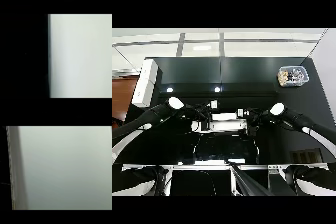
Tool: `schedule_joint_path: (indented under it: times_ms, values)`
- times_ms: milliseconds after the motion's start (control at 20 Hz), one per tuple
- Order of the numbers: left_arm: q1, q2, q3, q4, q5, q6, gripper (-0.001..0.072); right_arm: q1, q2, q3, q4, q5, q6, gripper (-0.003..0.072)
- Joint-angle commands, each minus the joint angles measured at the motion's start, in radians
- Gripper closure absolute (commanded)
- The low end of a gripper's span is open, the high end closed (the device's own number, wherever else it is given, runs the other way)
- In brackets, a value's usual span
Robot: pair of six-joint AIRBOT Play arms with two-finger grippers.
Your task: Fold the box and place the chain.
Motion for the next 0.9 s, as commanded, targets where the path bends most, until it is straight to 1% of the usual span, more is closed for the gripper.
schedule_joint_path:
  times_ms: [0,50,200,250,300,350,400,500,550,600,700,800,850]
  values:
    - [0.000,0.000,0.000,0.000,0.000,0.000,0.0683,0.001,-0.001,-0.001,-0.004,0.002,0.002,0.0180]
    - [0.000,0.000,0.000,0.000,0.000,0.000,0.0683,0.001,-0.001,-0.001,-0.004,0.002,0.002,0.0268]
    - [0.000,0.000,0.000,0.000,0.000,-0.007,0.0675,0.001,-0.001,-0.001,-0.003,0.002,0.002,0.0265]
    - [0.000,0.001,0.004,0.000,-0.001,-0.031,0.0532,0.001,-0.001,-0.001,-0.004,0.001,0.002,0.0265]
    - [0.001,0.004,0.013,0.008,-0.001,-0.072,0.0251,0.001,-0.001,-0.001,-0.004,0.002,0.002,0.0265]
    - [0.003,0.012,0.025,0.032,-0.001,-0.132,0.0041,0.001,-0.001,-0.001,-0.004,0.001,0.002,0.0264]
    - [0.009,0.026,0.037,0.069,-0.009,-0.196,-0.0005,0.001,-0.001,-0.001,-0.003,0.002,0.002,0.0264]
    - [0.037,0.084,0.058,0.192,-0.062,-0.291,-0.0005,0.001,-0.001,-0.001,-0.003,0.001,0.002,0.0265]
    - [0.040,0.090,0.058,0.200,-0.067,-0.299,-0.0005,0.001,-0.001,-0.001,-0.003,0.002,0.002,0.0265]
    - [0.081,0.154,0.063,0.301,-0.132,-0.404,-0.0005,0.001,-0.001,-0.001,-0.003,0.002,0.002,0.0265]
    - [0.130,0.216,0.064,0.391,-0.214,-0.549,-0.0003,0.001,-0.001,-0.001,-0.003,0.000,0.002,0.0265]
    - [0.177,0.257,0.064,0.406,-0.317,-0.719,0.0006,0.001,-0.001,-0.001,-0.003,-0.002,0.003,0.0265]
    - [0.191,0.262,0.064,0.398,-0.380,-0.816,0.0026,0.001,-0.001,-0.001,-0.002,-0.008,0.010,0.0265]
